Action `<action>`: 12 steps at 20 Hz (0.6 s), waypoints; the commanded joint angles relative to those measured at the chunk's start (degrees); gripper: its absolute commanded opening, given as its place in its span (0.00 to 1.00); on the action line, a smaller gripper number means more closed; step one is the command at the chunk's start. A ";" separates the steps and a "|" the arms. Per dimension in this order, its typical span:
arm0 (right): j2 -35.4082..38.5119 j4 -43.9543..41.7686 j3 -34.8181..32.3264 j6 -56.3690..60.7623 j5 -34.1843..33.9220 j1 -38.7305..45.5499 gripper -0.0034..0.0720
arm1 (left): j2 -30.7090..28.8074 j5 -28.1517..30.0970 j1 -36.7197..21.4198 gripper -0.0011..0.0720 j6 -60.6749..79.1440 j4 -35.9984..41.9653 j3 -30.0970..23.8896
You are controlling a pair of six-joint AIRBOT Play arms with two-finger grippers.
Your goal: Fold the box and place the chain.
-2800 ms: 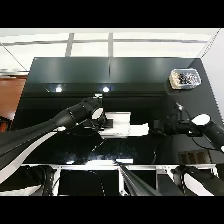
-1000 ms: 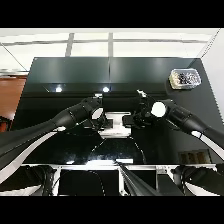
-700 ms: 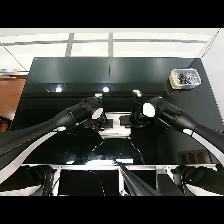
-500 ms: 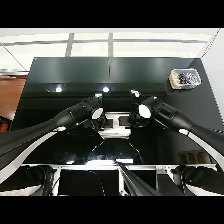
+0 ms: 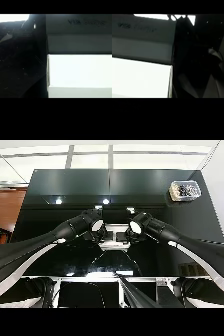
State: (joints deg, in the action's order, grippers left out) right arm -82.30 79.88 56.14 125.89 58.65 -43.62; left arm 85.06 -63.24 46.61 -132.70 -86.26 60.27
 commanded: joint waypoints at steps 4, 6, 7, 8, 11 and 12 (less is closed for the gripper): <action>-0.35 1.40 1.64 0.74 0.70 -0.20 0.36 | 0.02 -0.04 -0.04 0.05 0.02 -0.02 0.04; -0.35 1.44 1.64 1.05 0.70 -0.22 0.35 | 0.02 -0.07 -0.04 0.05 0.02 -0.02 0.04; -0.37 1.46 1.64 1.29 0.68 -0.26 0.19 | 0.02 -0.07 -0.04 0.05 0.02 -0.02 0.04; -0.37 1.77 1.64 2.21 0.68 -0.26 0.15 | 0.02 -0.04 -0.04 0.05 0.02 -0.02 0.04; -0.37 2.51 1.64 2.78 0.70 -0.26 0.06 | 0.02 -0.07 -0.04 0.05 0.02 -0.02 0.04; -0.37 2.54 1.64 2.75 0.74 -0.26 0.06 | 0.02 -0.07 -0.04 0.05 0.02 -0.02 0.04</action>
